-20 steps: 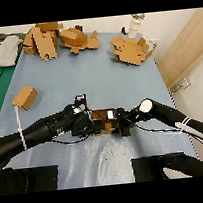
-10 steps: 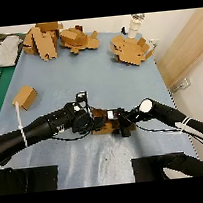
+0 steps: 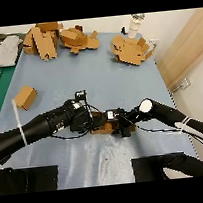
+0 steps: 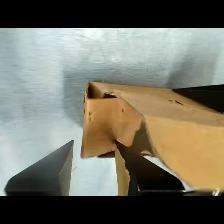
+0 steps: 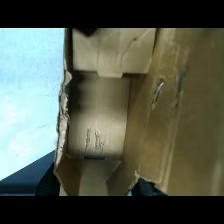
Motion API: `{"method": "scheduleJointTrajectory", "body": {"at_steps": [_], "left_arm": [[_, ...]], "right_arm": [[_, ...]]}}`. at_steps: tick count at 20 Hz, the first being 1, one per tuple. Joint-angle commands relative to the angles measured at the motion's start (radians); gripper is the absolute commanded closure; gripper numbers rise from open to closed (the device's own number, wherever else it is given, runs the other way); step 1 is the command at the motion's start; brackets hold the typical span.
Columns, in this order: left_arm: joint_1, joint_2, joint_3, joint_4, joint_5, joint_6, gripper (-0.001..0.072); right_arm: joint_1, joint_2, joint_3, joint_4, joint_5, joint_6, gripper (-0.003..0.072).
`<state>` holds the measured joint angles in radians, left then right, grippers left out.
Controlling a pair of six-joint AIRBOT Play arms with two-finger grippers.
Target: Fold the box.
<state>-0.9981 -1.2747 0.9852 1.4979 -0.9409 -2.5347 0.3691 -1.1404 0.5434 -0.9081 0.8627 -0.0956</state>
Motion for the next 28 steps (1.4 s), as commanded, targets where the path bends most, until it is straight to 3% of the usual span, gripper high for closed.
{"method": "scheduleJointTrajectory", "body": {"at_steps": [1,10,11,12,13,28], "left_arm": [[0.005,0.048,0.008,0.025,-0.016,0.006,0.0324],[0.008,0.028,0.0,0.051,0.035,0.025,0.0323],[0.008,0.012,0.0,0.049,0.035,0.028,0.0295],[0.006,-0.003,0.0,0.042,0.043,0.028,0.0189],[0.006,-0.014,0.0,0.025,0.048,0.031,0.0175],[-0.012,-0.075,0.001,-0.017,0.052,0.058,0.0175]], "right_arm": [[0.0,0.0,0.0,-0.001,0.0,0.001,0.0153],[0.0,0.0,0.0,-0.001,0.0,0.001,0.0153],[0.0,0.0,0.0,-0.001,0.0,0.001,0.0153],[0.0,0.0,0.0,-0.001,0.001,0.001,0.0153],[0.0,0.0,0.0,-0.001,0.001,0.001,0.0153],[0.0,0.0,0.0,-0.001,0.0,0.001,0.0153]]}}
